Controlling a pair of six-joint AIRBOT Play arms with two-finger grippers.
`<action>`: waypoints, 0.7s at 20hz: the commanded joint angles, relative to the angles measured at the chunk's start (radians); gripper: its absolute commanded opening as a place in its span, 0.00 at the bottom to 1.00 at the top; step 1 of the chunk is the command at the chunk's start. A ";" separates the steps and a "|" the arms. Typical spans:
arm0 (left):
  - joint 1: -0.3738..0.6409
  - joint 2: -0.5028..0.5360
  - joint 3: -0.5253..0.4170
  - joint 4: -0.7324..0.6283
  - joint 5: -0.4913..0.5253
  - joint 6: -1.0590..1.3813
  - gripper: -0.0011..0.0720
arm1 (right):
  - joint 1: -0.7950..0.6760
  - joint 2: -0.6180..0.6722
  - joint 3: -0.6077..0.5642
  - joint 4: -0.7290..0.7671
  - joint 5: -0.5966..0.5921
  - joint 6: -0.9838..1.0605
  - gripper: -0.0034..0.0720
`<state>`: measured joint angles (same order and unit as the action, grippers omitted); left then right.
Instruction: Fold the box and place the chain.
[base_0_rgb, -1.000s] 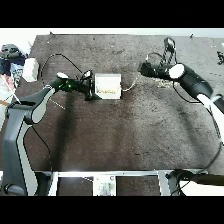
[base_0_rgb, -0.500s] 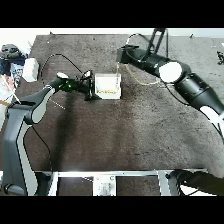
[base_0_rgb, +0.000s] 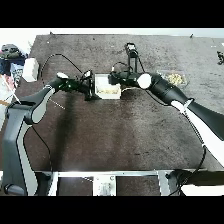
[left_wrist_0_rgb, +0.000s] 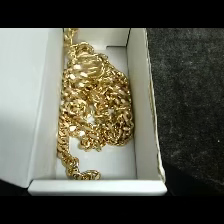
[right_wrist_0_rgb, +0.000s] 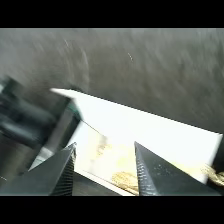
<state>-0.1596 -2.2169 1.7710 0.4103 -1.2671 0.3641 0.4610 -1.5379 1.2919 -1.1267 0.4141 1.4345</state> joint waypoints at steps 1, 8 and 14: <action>0.000 0.000 0.000 0.000 0.000 0.000 0.55 | -0.109 0.011 -0.047 -0.045 0.080 0.011 0.58; 0.000 0.000 0.000 0.000 0.000 0.000 0.55 | -0.459 -0.026 -0.145 -0.044 0.047 0.089 0.58; 0.000 0.000 0.000 0.000 0.000 0.000 0.55 | -0.498 -0.140 -0.126 -0.007 -0.066 0.137 0.58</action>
<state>-0.1596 -2.2169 1.7710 0.4103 -1.2671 0.3645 -0.0147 -1.6291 1.1587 -1.1584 0.3973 1.5494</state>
